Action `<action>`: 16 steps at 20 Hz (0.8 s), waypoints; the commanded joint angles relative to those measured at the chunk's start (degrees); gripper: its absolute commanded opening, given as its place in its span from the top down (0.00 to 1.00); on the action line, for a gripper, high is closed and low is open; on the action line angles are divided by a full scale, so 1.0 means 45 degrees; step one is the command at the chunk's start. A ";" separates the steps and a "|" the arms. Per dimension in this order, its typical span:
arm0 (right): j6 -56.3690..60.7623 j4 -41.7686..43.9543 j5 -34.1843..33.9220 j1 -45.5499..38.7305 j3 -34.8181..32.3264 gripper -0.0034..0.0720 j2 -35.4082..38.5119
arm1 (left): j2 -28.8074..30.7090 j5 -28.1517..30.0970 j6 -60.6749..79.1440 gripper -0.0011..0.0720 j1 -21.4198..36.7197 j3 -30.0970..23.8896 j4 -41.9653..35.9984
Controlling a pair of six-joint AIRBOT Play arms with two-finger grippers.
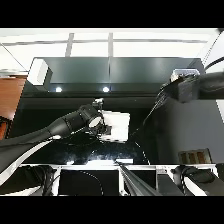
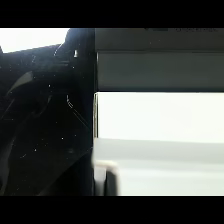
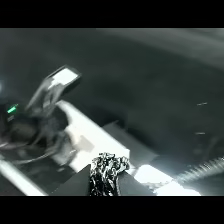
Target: Fold the box and place the chain.
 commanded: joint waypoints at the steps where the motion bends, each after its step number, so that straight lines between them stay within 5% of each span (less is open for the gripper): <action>1: -0.0063 0.0923 -0.0656 0.1229 -0.0753 0.90 0.0024 | -0.0010 0.0019 0.0000 0.94 -0.0005 0.0000 0.0000; 10: -0.1010 0.6057 -0.2667 0.1559 -0.0753 0.90 0.0024 | -0.0010 0.0015 0.0000 0.94 -0.0005 0.0000 -0.0005; 16: -0.0573 0.4158 -0.2603 0.1564 -0.1185 0.90 -0.0155 | -0.0010 0.0015 0.0000 0.94 -0.0005 0.0000 0.0000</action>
